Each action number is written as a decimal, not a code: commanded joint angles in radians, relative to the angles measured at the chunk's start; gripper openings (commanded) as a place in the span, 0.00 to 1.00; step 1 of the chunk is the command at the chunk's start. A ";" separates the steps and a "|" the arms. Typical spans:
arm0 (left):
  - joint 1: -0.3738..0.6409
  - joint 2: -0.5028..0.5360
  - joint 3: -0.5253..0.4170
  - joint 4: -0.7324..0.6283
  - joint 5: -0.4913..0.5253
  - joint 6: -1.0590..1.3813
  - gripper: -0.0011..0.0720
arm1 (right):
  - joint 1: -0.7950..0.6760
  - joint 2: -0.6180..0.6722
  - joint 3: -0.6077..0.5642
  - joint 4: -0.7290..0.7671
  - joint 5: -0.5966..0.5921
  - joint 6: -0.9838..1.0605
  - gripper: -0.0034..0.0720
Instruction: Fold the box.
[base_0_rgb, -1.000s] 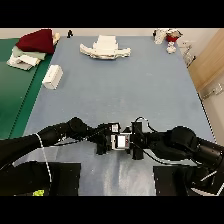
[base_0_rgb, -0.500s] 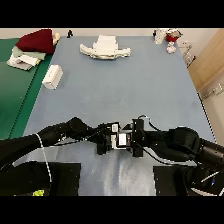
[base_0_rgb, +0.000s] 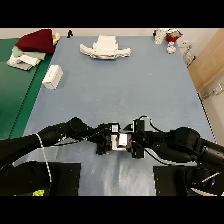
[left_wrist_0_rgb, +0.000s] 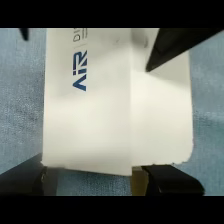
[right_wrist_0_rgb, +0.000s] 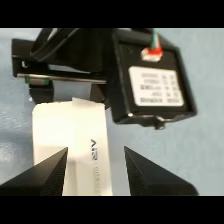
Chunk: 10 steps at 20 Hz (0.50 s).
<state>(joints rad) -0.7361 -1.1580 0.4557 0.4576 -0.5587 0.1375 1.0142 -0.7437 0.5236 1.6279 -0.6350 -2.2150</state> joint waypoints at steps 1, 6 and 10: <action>0.000 0.000 0.000 -0.002 0.000 -0.003 0.55 | 0.024 0.002 0.000 0.056 -0.086 0.001 0.73; 0.000 0.000 0.000 -0.002 0.000 -0.003 0.55 | 0.023 -0.035 0.001 0.008 -0.083 0.000 0.73; 0.000 0.000 0.000 -0.002 0.000 -0.003 0.55 | 0.023 -0.057 0.002 -0.044 -0.020 0.000 0.73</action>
<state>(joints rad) -0.7361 -1.1580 0.4557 0.4557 -0.5587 0.1345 1.0351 -0.7879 0.5236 1.6218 -0.6918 -2.2147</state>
